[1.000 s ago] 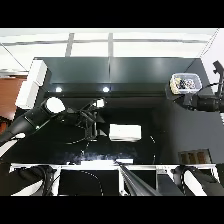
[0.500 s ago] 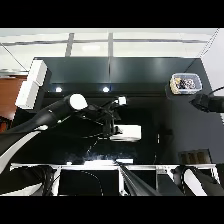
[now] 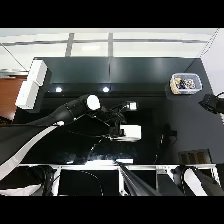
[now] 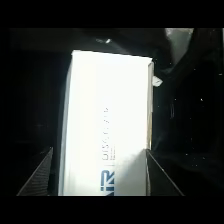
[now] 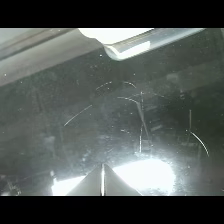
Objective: Fold the box and place the chain.
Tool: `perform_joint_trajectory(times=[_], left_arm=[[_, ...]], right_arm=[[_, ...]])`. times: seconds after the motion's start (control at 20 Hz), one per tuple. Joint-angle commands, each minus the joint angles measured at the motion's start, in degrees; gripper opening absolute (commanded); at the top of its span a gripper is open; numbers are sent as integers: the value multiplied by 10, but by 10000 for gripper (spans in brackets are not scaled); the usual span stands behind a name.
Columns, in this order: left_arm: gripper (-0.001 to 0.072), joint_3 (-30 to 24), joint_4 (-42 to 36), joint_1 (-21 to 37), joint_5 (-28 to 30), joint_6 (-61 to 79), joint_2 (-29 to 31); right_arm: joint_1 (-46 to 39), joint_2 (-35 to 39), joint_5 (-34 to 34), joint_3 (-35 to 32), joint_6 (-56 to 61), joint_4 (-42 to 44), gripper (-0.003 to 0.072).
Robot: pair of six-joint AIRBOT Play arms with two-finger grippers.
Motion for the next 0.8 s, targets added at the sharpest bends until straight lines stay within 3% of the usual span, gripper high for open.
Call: perform_joint_trajectory(times=[0.0,0.4,0.75], left_arm=[[705,2,2,-2,-11,0,-3],[706,2,9,-19,-7,0,-4],[709,1,45,-41,42,-1,-15]], right_arm=[[-2,1,-1,0,-2,-1,17],[-2,1,-1,0,-2,-1,17],[-2,1,-1,0,-2,-1,17]])
